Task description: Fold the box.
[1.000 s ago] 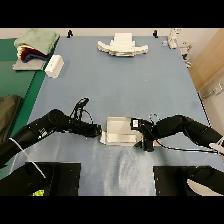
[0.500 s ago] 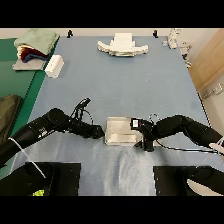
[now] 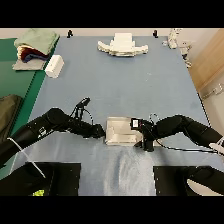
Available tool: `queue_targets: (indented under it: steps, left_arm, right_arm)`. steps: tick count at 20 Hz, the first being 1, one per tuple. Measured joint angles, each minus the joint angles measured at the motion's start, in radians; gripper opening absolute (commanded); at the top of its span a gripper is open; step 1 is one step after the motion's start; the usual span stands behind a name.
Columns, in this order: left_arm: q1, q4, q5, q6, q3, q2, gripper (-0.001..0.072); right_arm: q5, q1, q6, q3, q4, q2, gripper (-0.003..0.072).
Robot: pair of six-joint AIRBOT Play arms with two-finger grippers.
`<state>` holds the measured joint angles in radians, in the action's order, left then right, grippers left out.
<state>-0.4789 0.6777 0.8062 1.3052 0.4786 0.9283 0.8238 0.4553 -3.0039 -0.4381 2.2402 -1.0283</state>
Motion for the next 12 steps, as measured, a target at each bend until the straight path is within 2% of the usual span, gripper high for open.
queue_targets:
  steps: [6,12]
  left_arm:
    - [-0.055,0.042,0.005,0.147,0.045,-0.008,0.04]
    - [-0.251,0.323,-0.02,0.517,0.145,0.056,0.04]
  right_arm:
    - [0.0,0.0,0.0,0.0,0.0,0.0,0.0559]
    - [0.0,0.0,0.0,0.0,0.0,0.0,0.0559]
